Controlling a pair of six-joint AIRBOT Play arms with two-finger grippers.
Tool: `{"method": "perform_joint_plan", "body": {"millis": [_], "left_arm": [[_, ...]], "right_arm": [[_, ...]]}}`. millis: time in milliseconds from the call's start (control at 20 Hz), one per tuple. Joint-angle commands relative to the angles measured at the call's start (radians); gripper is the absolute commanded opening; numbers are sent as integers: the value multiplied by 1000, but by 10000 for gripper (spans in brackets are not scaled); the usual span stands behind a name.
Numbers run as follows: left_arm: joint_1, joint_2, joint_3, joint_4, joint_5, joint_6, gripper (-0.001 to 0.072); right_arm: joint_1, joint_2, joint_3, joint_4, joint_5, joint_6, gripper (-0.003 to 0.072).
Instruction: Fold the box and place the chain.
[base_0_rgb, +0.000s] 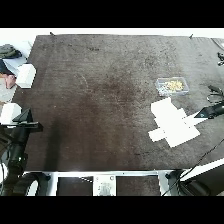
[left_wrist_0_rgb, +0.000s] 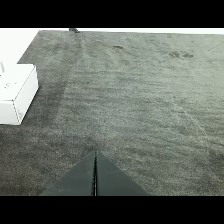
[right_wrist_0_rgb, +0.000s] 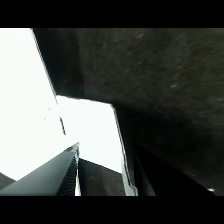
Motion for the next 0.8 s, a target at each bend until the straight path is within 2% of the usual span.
{"method": "perform_joint_plan", "body": {"millis": [0, 50, 100, 300, 400, 500, 600, 750], "left_arm": [[0, 0, -1, 0, 0, 0, 13], [0, 0, -1, 0, 0, 0, 13], [0, 0, -1, 0, 0, 0, 13], [0, 0, -1, 0, 0, 0, 13], [0, 0, -1, 0, 0, 0, 13], [0, 0, -1, 0, 0, 0, 13], [0, 0, -1, 0, 0, 0, 13], [0, 0, -1, 0, 0, 0, 13]], "right_arm": [[-1, -14, -5, 10, 42, -3, 345], [-1, -14, -5, 10, 47, -12, 196], [-1, -14, -5, 10, 60, -39, 170], [-1, -13, -40, 10, 76, -79, 167], [-1, -13, -74, 13, 77, -81, 29], [-1, -12, -108, 23, 77, -80, -12], [-1, 9, -162, 54, 77, -81, -12], [1, 77, -294, 183, 74, -82, -13]]}}
